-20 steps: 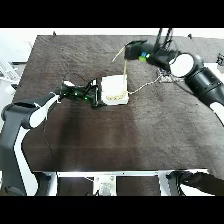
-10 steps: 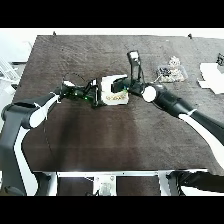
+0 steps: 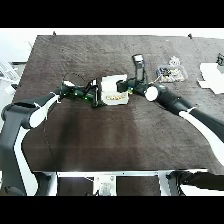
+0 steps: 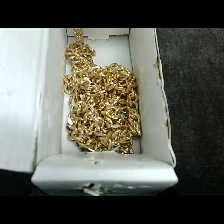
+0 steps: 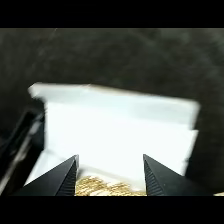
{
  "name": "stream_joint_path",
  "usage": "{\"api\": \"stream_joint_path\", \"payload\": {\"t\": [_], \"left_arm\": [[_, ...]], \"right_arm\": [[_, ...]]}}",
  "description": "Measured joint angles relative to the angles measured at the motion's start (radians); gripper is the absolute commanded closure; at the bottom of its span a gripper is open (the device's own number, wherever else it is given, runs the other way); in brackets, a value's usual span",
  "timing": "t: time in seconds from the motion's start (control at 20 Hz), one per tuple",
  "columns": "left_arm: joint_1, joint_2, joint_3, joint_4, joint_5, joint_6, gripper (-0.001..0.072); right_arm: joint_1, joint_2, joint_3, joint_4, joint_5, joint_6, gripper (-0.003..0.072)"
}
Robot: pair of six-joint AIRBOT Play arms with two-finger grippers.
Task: Fold the box and place the chain.
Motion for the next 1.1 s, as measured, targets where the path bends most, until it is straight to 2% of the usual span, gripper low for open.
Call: {"api": "stream_joint_path", "payload": {"t": [0.25,0.4,0.5,0.85,1.1], "left_arm": [[0.0,0.0,0.0,0.0,0.0,0.0,0.0407],[0.0,0.0,0.0,0.0,0.0,0.0,0.0407],[0.0,0.0,0.0,0.0,0.0,0.0,0.0407],[0.0,0.0,0.0,0.0,0.001,0.0,0.0407],[0.0,0.0,0.0,0.0,0.001,0.0,0.0407]], "right_arm": [[-0.257,0.007,-0.021,-0.003,-0.003,0.047,0.0197],[-0.409,-0.045,-0.017,0.009,-0.021,0.13,0.0152],[-0.472,-0.113,0.016,0.032,-0.019,0.156,0.0152],[-0.522,-0.385,0.296,0.171,0.144,0.08,0.0153],[-0.526,-0.482,0.419,0.255,0.231,0.014,0.0163]]}}
